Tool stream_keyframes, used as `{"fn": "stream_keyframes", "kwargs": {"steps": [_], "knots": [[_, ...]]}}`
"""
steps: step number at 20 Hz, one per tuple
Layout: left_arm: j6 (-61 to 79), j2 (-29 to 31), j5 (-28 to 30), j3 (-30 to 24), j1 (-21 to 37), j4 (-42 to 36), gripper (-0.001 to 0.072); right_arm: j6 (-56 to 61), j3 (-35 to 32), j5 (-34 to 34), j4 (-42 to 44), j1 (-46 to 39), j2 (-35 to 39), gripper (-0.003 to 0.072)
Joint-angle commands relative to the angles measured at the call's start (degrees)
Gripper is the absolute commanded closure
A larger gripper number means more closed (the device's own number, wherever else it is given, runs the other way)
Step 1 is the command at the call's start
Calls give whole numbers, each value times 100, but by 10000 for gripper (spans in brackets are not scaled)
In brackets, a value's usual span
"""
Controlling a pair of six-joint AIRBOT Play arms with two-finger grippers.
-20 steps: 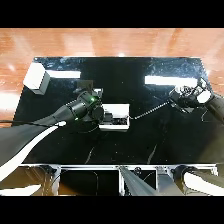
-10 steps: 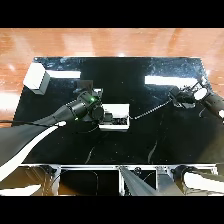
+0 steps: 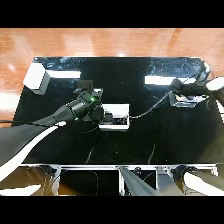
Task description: Fold the box and place the chain.
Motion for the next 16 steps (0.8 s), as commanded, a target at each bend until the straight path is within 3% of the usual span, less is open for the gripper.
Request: {"fn": "stream_keyframes", "kwargs": {"steps": [1,4,7,11,16], "knots": [[2,-4,-17,-2,-2,2,688,-507,374,1001,98,81,1043,663],[4,-4,-20,-2,-2,2,688,-643,883,1873,105,452,1814,662],[2,-4,-17,-2,-2,2,688,-640,1464,2498,249,1117,2026,655],[2,-4,-11,-2,-2,0,689,-546,1993,2382,249,2138,2033,655],[2,-4,-11,-2,-2,0,688,-483,2376,1937,581,2780,2031,655]]}}
